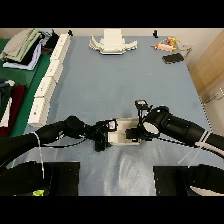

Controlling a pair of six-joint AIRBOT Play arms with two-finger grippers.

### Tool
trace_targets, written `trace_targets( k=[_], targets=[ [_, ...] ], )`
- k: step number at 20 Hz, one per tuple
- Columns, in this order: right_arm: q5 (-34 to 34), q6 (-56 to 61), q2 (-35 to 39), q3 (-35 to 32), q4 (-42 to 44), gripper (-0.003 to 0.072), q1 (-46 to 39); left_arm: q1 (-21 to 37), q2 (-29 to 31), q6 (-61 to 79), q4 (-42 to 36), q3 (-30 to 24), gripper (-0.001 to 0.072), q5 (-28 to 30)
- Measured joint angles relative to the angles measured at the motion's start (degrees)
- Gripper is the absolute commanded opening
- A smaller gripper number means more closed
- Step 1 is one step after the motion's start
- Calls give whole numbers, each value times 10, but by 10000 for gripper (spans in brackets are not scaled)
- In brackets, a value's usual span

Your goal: Fold the box.

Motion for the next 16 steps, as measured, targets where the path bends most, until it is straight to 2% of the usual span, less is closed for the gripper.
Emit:
trace_targets(
  k=[3, 5, 6, 7, 8, 12, 16],
  targets=[
    [5, 0, -21, 5, 1, 17, 0, 0, 0, 0, 1, 0, 365, 0],
    [7, 0, -28, 7, 1, 7, -1, 0, 0, -1, 1, 0, 366, 0],
    [7, -2, -30, 7, 0, 40, -1, 0, 0, -1, 1, 0, 365, 0],
    [7, -7, -32, 7, -1, 308, -1, 0, 0, -1, 0, 0, 365, 0],
    [7, -13, -34, 7, -4, 504, 0, 0, 0, 0, 0, 0, 365, 0],
    [7, -24, -18, 11, 1, 506, 0, 0, 0, 0, 0, 0, 365, 0],
    [24, -28, 32, 32, -3, 506, 0, 0, 0, 0, 0, 0, 365, 0]
  ],
)
